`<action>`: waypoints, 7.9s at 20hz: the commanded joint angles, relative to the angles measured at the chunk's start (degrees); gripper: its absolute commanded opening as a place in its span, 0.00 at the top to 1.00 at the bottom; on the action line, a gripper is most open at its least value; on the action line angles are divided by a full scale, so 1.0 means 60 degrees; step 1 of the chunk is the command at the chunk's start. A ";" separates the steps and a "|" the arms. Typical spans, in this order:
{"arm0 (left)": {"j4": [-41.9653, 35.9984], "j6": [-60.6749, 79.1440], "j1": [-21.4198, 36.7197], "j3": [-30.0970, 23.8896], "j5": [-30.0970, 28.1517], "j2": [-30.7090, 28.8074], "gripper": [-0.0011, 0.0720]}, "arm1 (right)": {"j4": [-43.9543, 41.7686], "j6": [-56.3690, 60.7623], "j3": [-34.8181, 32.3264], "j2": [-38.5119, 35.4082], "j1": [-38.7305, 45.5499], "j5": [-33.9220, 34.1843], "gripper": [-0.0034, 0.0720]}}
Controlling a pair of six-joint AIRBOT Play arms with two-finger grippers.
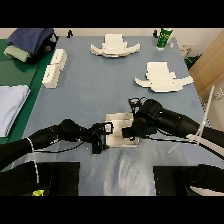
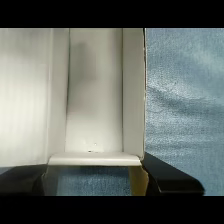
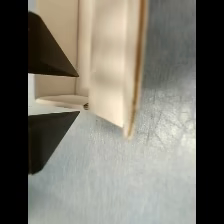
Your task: Fold the box.
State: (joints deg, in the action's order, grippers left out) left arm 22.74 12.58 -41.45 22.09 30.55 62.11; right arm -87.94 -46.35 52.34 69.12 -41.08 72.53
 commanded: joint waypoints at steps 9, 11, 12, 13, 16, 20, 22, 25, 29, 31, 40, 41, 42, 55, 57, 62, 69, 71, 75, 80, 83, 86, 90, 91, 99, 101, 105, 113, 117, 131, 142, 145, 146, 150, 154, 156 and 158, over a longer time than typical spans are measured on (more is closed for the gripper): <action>0.0000 0.0000 0.0004 0.0007 0.0000 0.0004 0.35 | 0.1552 -0.1213 0.0459 -0.1351 0.1894 0.1555 0.95; 0.0000 0.0000 0.0004 0.0007 0.0000 0.0007 0.35 | 0.0805 -0.1989 0.0127 -0.1067 0.3177 0.1005 0.95; 0.0000 0.0000 0.0004 0.0007 -0.0004 0.0004 0.35 | 0.0015 -0.2623 -0.0025 -0.0852 0.3920 0.0623 0.95; 0.0000 0.0000 0.0004 0.0007 -0.0004 0.0004 0.35 | -0.0965 -0.3373 -0.0106 -0.0605 0.4612 0.0266 0.95; 0.0000 0.0000 0.0004 0.0007 -0.0004 0.0004 0.35 | -0.5257 -0.6451 -0.0084 0.0404 0.6586 -0.0193 0.95; 0.0000 0.0000 0.0004 0.0007 0.0000 0.0004 0.35 | -0.8291 -0.8178 0.0433 0.1974 0.7679 0.0597 0.95; 0.0000 0.0000 0.0004 0.0007 -0.0004 0.0004 0.35 | -0.8703 -0.8827 0.0903 0.2612 0.7584 0.1344 0.95; 0.0000 0.0000 0.0004 0.0007 -0.0004 0.0004 0.35 | -0.9468 -1.0014 0.1468 0.3056 0.7322 0.2601 0.95; 0.0000 0.0000 0.0004 0.0007 0.0000 0.0004 0.35 | -0.9413 -1.1089 0.1668 0.2965 0.6732 0.3595 0.95; 0.0000 0.0000 0.0004 0.0007 -0.0004 0.0004 0.35 | -0.9107 -1.1588 0.1647 0.2743 0.6298 0.3519 0.95; 0.0000 0.0000 0.0004 0.0007 0.0000 0.0004 0.35 | -0.6834 -1.2611 -0.0656 -0.0208 0.4411 -0.1406 0.96; 0.0000 0.0000 0.0004 0.0007 -0.0004 0.0004 0.35 | -0.6728 -1.2790 -0.1013 -0.0565 0.4167 -0.1923 0.95; 0.0000 0.0000 0.0004 0.0007 -0.0004 0.0004 0.35 | -0.6623 -1.2815 -0.1406 -0.0925 0.3883 -0.2422 0.95; 0.0000 0.0000 0.0004 0.0007 0.0000 0.0004 0.35 | -0.4510 -1.2819 -0.3679 -0.3785 0.0885 -0.5719 0.95; 0.0000 0.0000 0.0004 0.0007 -0.0004 0.0004 0.35 | -0.4073 -1.2819 -0.3759 -0.3774 0.0488 -0.5737 0.95; 0.0000 0.0000 0.0004 0.0007 -0.0004 0.0004 0.35 | -0.2670 -1.2976 -0.3956 -0.3774 -0.0379 -0.5719 0.95; 0.0000 0.0000 0.0004 0.0007 -0.0004 0.0007 0.35 | -0.1931 -1.3886 -0.3945 -0.4054 -0.0736 -0.6084 0.79; 0.0000 0.0000 0.0004 0.0007 -0.0004 0.0004 0.35 | -0.2215 -1.4615 -0.3945 -0.4211 -0.0732 -0.6098 0.54; 0.0000 0.0000 0.0004 0.0007 -0.0004 0.0004 0.35 | -0.2597 -1.5755 -0.3945 -0.4149 -0.0732 -0.6204 0.45; 0.0000 0.0000 0.0004 0.0007 0.0000 0.0004 0.35 | -0.2565 -1.6965 -0.3942 -0.3381 -0.0732 -0.6830 0.21; 0.0000 0.0000 0.0004 0.0007 -0.0004 0.0004 0.35 | -0.2499 -1.7220 -0.3945 -0.3308 -0.0729 -0.7056 0.21; 0.0000 0.0000 0.0004 0.0007 -0.0004 0.0004 0.35 | -0.2295 -1.7220 -0.3945 -0.3118 -0.0729 -0.7140 0.23; 0.0000 0.0000 0.0004 0.0007 -0.0004 0.0004 0.35 | -0.2237 -1.7216 -0.3912 -0.3238 -0.0732 -0.7235 0.29; 0.0000 0.0000 0.0004 0.0007 -0.0004 0.0004 0.35 | -0.2237 -1.7216 -0.3912 -0.3370 -0.0732 -0.7220 0.29; 0.0000 0.0000 0.0004 0.0007 -0.0004 0.0004 0.35 | -0.2135 -1.7212 -0.3912 -0.3836 -0.0714 -0.7300 0.29; 0.0000 0.0000 0.0004 0.0007 -0.0004 0.0004 0.35 | -0.2004 -1.7212 -0.3912 -0.3836 -0.0685 -0.7515 0.29; 0.0000 0.0000 0.0004 0.0007 -0.0004 0.0004 0.35 | -0.1803 -1.7209 -0.3912 -0.3832 -0.0645 -0.7817 0.29; 0.0000 0.0000 0.0004 0.0007 -0.0004 0.0004 0.35 | -0.1807 -1.7183 -0.3916 -0.3472 -0.0648 -0.7843 0.29; 0.0000 0.0000 0.0004 0.0007 -0.0004 0.0007 0.35 | -0.1876 -1.7180 -0.3916 -0.3373 -0.0648 -0.7741 0.40; 0.0000 0.0000 0.0004 0.0007 -0.0004 0.0004 0.35 | -0.2772 -1.7183 -0.3923 -0.3421 -0.0674 -0.7216 0.40; 0.0000 0.0000 0.0004 0.0007 -0.0004 0.0004 0.35 | -0.3537 -1.6790 -0.3916 -0.4124 -0.0667 -0.6925 0.40; 0.0000 0.0000 0.0004 0.0007 -0.0004 0.0007 0.35 | -0.4335 -1.4287 -0.4007 -0.4874 -0.0557 -0.6892 0.56; 0.0000 0.0000 0.0004 0.0007 -0.0004 0.0004 0.35 | -0.4390 -1.3442 -0.4178 -0.5104 -0.0528 -0.7093 0.78; 0.0000 0.0000 0.0004 0.0007 -0.0004 0.0004 0.35 | -0.5151 -1.2010 -0.5752 -0.5737 -0.0543 -1.0080 0.95; 0.0000 0.0000 0.0004 0.0007 -0.0004 0.0004 0.35 | -0.5657 -1.1045 -0.6951 -0.5730 -0.1045 -1.2225 0.95; 0.0000 0.0000 0.0004 0.0007 -0.0004 0.0004 0.35 | -0.5654 -1.0990 -0.7042 -0.5457 -0.1053 -1.2269 0.95; 0.0000 0.0000 0.0004 0.0007 -0.0004 0.0004 0.35 | -0.5654 -1.0990 -0.7049 -0.5096 -0.1056 -1.2254 0.95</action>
State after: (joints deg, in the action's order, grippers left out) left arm 22.74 12.56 -41.45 22.09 30.52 62.11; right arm -121.05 -114.54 11.49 36.73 -46.98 2.44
